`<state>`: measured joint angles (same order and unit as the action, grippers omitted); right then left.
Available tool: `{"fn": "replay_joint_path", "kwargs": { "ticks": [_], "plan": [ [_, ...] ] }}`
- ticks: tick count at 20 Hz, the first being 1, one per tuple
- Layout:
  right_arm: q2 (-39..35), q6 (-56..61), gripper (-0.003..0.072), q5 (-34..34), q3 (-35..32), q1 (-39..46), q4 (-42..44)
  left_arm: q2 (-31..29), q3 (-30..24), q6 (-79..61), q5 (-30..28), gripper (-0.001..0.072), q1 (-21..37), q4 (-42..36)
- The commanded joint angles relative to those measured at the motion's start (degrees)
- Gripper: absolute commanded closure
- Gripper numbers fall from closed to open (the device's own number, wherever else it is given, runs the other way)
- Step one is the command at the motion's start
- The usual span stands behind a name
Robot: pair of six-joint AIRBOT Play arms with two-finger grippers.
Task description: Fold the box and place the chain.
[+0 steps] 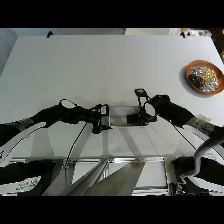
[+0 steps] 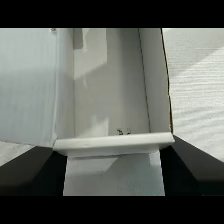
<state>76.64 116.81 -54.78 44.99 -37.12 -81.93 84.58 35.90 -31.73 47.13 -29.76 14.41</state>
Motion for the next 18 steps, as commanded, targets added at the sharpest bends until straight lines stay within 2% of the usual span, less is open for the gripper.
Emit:
{"fn": "replay_joint_path", "kwargs": {
  "ticks": [1, 3, 5, 7, 12, 14, 15, 17, 18],
  "plan": [
    [0.04, -0.55, 0.0668, 0.13, -0.04, -0.09, -2.05, -0.02, 0.04, -0.20, -0.15, 0.0558, 0.02, 0.15],
    [0.04, -1.44, 0.0660, 0.17, -0.04, -0.09, -2.27, -0.02, 0.04, -0.20, -0.15, 0.0558, 0.02, 0.15],
    [0.02, -1.40, 0.0444, 0.44, -0.04, -0.09, -2.27, -0.02, 0.04, -0.20, -0.17, 0.0558, 0.02, 0.15],
    [0.04, -1.38, 0.0445, 0.46, -0.04, -0.11, -2.60, -0.02, 0.04, -0.20, -0.15, 0.0558, 0.02, 0.15],
    [0.09, 3.58, 0.0467, 0.39, -0.04, -2.93, -9.49, -0.02, 0.04, -0.20, -0.17, 0.0558, 0.02, 0.17],
    [0.11, 3.89, 0.0530, 0.31, -0.04, -2.93, -9.55, -0.02, 0.04, -0.20, -0.17, 0.0558, 0.02, 0.15],
    [0.11, 3.89, 0.0532, 0.20, -0.04, -2.93, -9.55, -0.02, 0.04, -0.20, -0.17, 0.0558, 0.02, 0.15],
    [0.09, 3.85, 0.0648, 0.02, -0.04, -2.93, -9.53, -0.02, 0.04, -0.20, -0.17, 0.0558, 0.02, 0.15],
    [0.09, 3.85, 0.0668, -0.13, -0.02, -2.93, -9.53, -0.02, 0.04, -0.20, -0.15, 0.0558, 0.02, 0.15]
  ]
}}
